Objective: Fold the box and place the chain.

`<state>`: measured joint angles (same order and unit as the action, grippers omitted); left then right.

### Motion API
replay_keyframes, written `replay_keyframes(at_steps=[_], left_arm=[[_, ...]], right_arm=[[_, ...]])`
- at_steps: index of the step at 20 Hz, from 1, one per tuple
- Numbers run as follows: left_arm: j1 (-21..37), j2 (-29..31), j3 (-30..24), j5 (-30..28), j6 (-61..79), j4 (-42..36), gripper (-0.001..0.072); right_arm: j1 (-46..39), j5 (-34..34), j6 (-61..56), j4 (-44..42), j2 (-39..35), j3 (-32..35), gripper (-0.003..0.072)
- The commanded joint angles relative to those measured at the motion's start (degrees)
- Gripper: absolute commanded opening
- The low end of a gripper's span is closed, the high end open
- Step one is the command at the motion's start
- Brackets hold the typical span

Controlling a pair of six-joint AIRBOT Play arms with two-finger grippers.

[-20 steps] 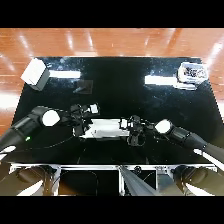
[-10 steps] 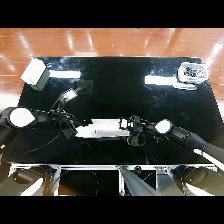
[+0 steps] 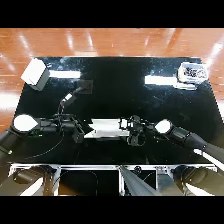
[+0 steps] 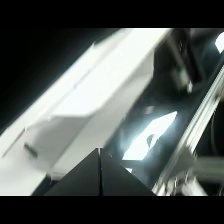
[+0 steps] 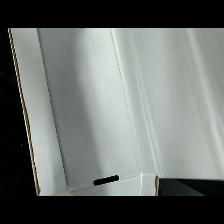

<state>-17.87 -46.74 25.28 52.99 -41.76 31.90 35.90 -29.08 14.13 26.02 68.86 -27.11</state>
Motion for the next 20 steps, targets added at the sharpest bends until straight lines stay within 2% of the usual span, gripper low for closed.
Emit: replay_keyframes(at_steps=[1, 3, 5, 16, 20], left_arm=[[-0.09, 0.04, -5.51, -9.75, 13.03, -16.79, 0.0021], [-0.09, 0.04, -8.20, -15.54, 18.73, -23.65, 0.0021], [-0.09, 0.04, -9.84, -18.71, 21.24, -27.34, 0.0020], [-0.20, -2.08, -10.16, -18.64, 24.76, -30.45, 0.0019], [-0.13, -3.04, -10.03, -15.19, 29.83, -32.85, 0.0019]], right_arm=[[0.07, 0.00, 0.00, -0.02, 0.04, -0.02, 0.0636], [0.07, 0.02, 0.00, -0.02, 0.04, -0.02, 0.0635], [0.07, 0.02, 0.00, -0.02, 0.04, -0.02, 0.0635], [0.07, 0.02, 0.00, -0.02, 0.04, -0.02, 0.0635], [0.07, 0.02, 0.00, 0.00, 0.04, -0.02, 0.0635]])
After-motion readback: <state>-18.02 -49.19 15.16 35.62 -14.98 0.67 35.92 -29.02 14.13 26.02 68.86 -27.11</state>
